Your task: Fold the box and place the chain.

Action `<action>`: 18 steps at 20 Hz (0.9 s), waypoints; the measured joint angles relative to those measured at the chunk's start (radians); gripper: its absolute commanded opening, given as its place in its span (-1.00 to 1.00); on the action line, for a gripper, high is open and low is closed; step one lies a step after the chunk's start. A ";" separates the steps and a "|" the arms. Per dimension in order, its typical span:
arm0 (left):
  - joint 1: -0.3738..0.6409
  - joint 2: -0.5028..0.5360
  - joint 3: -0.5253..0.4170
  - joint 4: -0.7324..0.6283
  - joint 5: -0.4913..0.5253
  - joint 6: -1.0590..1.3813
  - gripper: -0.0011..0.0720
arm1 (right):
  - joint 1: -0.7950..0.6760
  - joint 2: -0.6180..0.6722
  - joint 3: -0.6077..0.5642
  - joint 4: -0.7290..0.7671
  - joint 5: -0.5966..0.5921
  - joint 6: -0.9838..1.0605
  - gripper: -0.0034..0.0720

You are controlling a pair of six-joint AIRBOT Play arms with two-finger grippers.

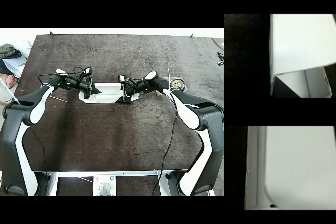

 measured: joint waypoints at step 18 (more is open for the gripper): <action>0.003 0.000 0.000 0.002 -0.001 0.001 -0.93 | -0.011 -0.031 0.003 0.044 0.023 -0.028 0.59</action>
